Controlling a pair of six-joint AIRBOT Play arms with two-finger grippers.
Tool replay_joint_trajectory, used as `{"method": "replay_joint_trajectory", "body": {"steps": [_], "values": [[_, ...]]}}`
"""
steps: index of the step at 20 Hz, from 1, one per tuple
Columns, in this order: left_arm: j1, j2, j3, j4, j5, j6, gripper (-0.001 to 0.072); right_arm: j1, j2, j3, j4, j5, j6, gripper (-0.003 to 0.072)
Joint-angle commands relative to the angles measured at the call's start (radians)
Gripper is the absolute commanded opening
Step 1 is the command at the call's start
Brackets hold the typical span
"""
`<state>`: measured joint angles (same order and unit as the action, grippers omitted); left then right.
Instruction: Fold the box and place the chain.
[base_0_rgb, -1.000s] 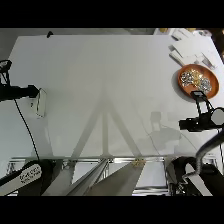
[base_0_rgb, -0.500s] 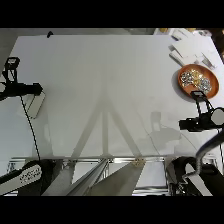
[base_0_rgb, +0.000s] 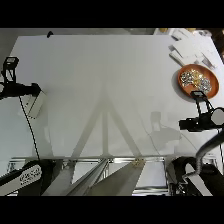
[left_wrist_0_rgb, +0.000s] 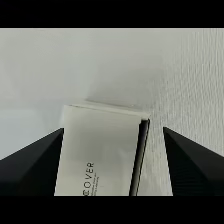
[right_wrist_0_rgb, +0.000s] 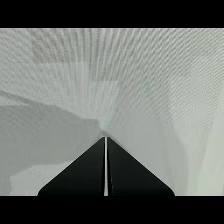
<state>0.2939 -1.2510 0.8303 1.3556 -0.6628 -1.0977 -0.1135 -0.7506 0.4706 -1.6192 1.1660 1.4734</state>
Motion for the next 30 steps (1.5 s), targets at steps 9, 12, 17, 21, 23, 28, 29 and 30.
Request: {"method": "replay_joint_trajectory", "body": {"steps": [9,12,17,21,23,28,29,30], "values": [[0.000,-0.010,0.001,0.052,-0.007,0.028,0.0710,-0.001,0.001,0.000,0.000,0.000,0.000,0.0014],[0.000,-0.010,0.001,0.052,-0.007,0.031,0.0710,-0.001,0.001,0.000,0.000,0.000,0.000,0.0014],[0.000,-0.012,0.001,0.051,0.008,0.062,0.0710,-0.001,0.001,0.000,0.000,0.000,0.000,0.0014],[0.001,-0.013,0.001,0.052,0.012,0.063,0.0710,-0.001,0.001,0.000,0.000,0.000,0.000,0.0014],[0.001,-0.016,0.001,0.051,0.012,0.066,0.0710,-0.001,0.001,0.000,0.000,0.000,0.000,0.0014],[0.001,-0.057,0.001,0.048,-0.008,0.066,0.0709,-0.001,0.001,0.000,0.000,0.000,0.000,0.0014],[0.000,-0.062,0.001,0.048,-0.003,0.065,0.0708,-0.001,0.001,0.000,0.000,0.000,0.000,0.0014],[0.000,-0.065,0.001,0.047,0.008,0.065,0.0707,-0.001,0.001,0.000,0.000,0.000,0.000,0.0014]]}}
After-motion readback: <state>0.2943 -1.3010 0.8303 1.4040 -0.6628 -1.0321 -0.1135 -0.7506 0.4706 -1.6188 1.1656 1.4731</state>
